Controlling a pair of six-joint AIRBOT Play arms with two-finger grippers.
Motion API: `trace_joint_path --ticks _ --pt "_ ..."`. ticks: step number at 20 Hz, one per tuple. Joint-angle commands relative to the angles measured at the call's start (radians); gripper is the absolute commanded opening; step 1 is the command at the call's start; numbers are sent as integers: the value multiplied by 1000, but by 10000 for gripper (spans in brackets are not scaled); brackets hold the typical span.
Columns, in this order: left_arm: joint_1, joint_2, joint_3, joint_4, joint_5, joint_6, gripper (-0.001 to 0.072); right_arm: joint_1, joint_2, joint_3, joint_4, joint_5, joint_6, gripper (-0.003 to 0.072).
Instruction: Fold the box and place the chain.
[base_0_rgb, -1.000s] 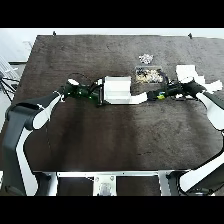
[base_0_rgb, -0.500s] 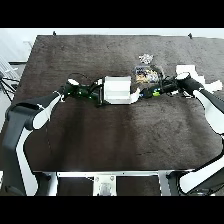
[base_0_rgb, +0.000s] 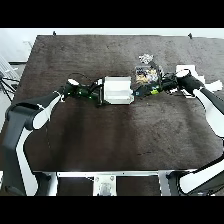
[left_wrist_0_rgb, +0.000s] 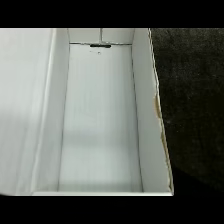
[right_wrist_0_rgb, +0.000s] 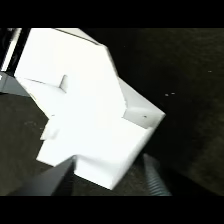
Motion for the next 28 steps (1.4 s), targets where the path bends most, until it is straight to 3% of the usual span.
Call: trace_joint_path --ticks 1,15,25,28 --pt "0 0 0 0 0 0 415 17 -2 1 -10 -8 0 540" --pt "0 0 0 0 -1 0 415 95 -2 45 -76 -70 191 537" --pt "0 0 0 0 -8 0 415 168 -2 68 -245 -167 402 536" --pt "0 0 0 0 -8 0 414 207 -2 96 -375 -167 538 536"
